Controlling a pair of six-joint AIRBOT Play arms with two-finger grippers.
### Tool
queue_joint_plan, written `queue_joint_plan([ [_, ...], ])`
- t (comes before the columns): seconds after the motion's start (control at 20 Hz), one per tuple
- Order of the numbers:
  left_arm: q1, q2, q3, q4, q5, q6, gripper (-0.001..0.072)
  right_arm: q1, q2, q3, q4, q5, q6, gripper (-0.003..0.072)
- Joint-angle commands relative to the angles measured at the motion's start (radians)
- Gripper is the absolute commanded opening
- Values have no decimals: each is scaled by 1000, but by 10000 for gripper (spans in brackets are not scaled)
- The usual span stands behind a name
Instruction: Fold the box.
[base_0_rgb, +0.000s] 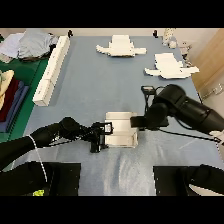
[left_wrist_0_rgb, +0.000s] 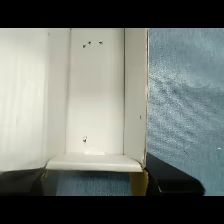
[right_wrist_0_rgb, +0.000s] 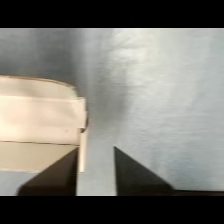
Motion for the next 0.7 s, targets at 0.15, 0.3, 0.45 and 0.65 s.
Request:
queue_joint_plan([
  [0.15, 0, 0, 0, 0, 0, 0, 471, -372, -24, -2, 121, 32, -338, -2],
  [0.3, 0, 0, 0, 0, 0, 0, 471, -566, -174, -8, 470, 91, -595, -2],
  [0.45, 0, 0, 0, 0, 1, 0, 471, -668, -348, -5, 827, 47, -853, -2],
  [0.65, 0, 0, 1, 0, 0, 0, 471, -676, -532, -5, 1096, -156, -1155, -2],
])
